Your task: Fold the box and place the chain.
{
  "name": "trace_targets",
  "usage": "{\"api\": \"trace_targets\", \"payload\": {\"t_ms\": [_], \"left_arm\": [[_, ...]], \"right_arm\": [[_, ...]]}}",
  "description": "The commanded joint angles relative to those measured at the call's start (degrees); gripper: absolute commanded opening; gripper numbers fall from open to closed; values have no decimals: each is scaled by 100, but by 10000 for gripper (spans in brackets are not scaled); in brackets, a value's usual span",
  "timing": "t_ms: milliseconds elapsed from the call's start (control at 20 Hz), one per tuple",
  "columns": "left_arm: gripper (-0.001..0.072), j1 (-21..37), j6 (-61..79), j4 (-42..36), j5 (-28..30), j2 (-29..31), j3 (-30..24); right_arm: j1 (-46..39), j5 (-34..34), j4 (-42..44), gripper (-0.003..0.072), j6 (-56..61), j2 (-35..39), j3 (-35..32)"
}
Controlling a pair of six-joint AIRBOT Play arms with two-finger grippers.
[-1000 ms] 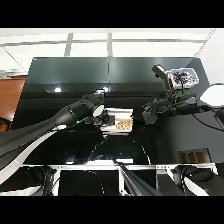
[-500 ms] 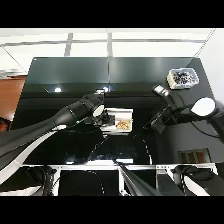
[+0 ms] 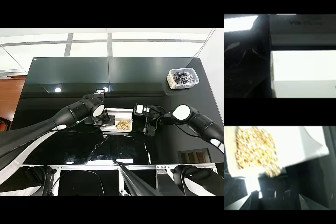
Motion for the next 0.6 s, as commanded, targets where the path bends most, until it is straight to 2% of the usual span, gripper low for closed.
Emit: {"api": "trace_targets", "payload": {"t_ms": [0,50,500,550], "left_arm": [[28,2,2,2,2,-2,0],[27,2,0,2,2,-2,0],[28,2,2,2,2,-2,0],[28,2,2,2,0,-2,0]], "right_arm": [[68,-184,581,521,-850,-210,-17],[109,-205,564,464,-881,-223,-20],[385,-501,575,462,-940,-291,-20],[385,-485,599,381,-938,-291,-20]]}}
